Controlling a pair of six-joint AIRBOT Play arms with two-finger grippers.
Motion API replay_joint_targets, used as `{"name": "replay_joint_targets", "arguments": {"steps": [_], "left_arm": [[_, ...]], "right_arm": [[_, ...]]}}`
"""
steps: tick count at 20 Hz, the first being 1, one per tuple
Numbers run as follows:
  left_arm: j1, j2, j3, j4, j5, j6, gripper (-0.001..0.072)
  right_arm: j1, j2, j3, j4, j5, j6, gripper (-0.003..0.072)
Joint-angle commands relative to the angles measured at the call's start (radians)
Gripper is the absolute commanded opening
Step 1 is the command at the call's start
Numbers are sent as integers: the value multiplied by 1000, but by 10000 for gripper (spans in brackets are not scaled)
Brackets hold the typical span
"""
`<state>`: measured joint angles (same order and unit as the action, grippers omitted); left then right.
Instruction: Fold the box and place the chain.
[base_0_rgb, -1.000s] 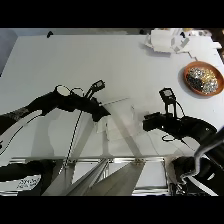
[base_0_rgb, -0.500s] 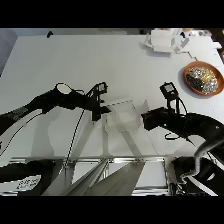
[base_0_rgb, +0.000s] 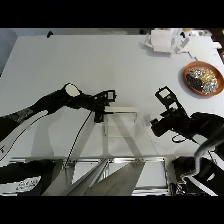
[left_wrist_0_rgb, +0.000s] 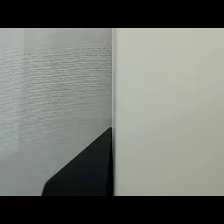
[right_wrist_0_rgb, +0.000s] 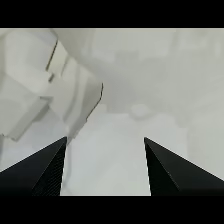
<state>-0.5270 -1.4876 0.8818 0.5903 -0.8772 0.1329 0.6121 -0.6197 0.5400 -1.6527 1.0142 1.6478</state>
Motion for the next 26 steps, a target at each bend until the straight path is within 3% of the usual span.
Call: {"name": "replay_joint_targets", "arguments": {"steps": [1,8,17,23,24,25,26], "left_arm": [[-6,0,1,-9,51,1,4],[-7,-30,1,-61,76,-1,5],[-6,-61,1,-51,55,-1,6],[-6,-61,1,-51,54,-2,11],[-6,-61,1,-51,54,-2,11],[-6,-61,1,-51,54,-2,11],[-6,-61,1,-51,54,-2,11]], "right_arm": [[1,1,2,-60,77,-11,540],[1,0,2,-71,-54,-38,540],[1,0,2,-63,-65,-98,538],[1,0,2,136,-65,-346,526],[1,0,2,188,-65,-414,500],[1,-1,2,251,-64,-501,381],[1,-3,1,304,-64,-585,202]]}}
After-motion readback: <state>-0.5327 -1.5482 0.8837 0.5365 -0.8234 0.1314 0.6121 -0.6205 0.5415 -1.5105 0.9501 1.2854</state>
